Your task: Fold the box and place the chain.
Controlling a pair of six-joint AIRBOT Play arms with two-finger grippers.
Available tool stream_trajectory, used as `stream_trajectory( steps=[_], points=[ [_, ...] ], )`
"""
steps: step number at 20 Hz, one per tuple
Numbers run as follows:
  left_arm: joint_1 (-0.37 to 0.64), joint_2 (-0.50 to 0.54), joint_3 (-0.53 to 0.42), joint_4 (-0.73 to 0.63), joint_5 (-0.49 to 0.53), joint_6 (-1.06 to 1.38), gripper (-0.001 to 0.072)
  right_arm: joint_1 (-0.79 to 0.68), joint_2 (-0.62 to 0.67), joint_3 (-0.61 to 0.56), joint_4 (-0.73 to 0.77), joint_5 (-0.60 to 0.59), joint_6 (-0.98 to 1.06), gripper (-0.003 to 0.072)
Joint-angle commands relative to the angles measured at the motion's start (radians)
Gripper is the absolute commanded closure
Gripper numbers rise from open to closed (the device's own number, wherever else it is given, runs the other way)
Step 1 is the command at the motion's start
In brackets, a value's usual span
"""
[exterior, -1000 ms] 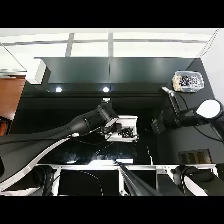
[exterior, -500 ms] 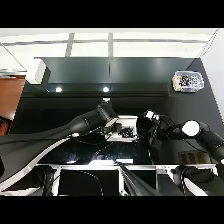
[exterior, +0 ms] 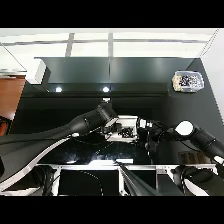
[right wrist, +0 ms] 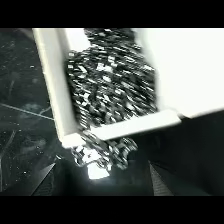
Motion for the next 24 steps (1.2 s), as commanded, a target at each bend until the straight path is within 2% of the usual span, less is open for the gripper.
stream_trajectory(
  steps=[1, 6, 8, 9, 10, 12, 14, 18, 20, 22, 24],
  points=[
    [0.000, 0.000, 0.000, 0.000, 0.000, 0.000, 0.0680, 0.044, -0.043, -0.001, 0.018, -0.036, -0.092, -0.0011],
    [0.000, 0.000, 0.000, 0.000, 0.000, 0.000, 0.0680, 0.052, -0.052, 0.000, 0.016, -0.081, -0.091, -0.0007],
    [0.000, 0.000, 0.000, 0.000, 0.000, 0.000, 0.0680, 0.052, -0.052, 0.000, 0.005, -0.077, -0.076, 0.0037],
    [0.000, 0.000, 0.000, 0.000, 0.000, 0.000, 0.0680, 0.052, -0.052, 0.000, 0.005, -0.073, -0.069, 0.0261],
    [0.000, 0.000, 0.000, 0.000, 0.000, 0.000, 0.0680, 0.052, -0.052, 0.000, 0.005, -0.067, -0.065, 0.0427],
    [0.000, 0.000, 0.000, 0.000, 0.000, 0.000, 0.0680, 0.052, -0.049, 0.000, 0.000, -0.061, -0.040, 0.0457],
    [0.000, 0.000, 0.000, 0.000, 0.000, 0.000, 0.0680, 0.052, -0.032, 0.014, -0.063, -0.061, 0.063, 0.0570],
    [0.000, 0.000, 0.000, 0.000, 0.000, 0.000, 0.0680, 0.050, 0.036, 0.063, -0.200, -0.011, 0.268, 0.0573],
    [0.000, 0.000, 0.000, 0.000, 0.000, 0.000, 0.0680, 0.050, 0.084, 0.096, -0.204, 0.042, 0.336, 0.0675],
    [0.000, 0.000, 0.000, 0.000, 0.000, 0.000, 0.0680, 0.050, 0.119, 0.132, -0.204, 0.108, 0.400, 0.0675],
    [0.000, 0.000, 0.000, 0.000, 0.002, 0.000, 0.0680, 0.050, 0.130, 0.139, -0.221, 0.122, 0.409, 0.0675]
  ],
)
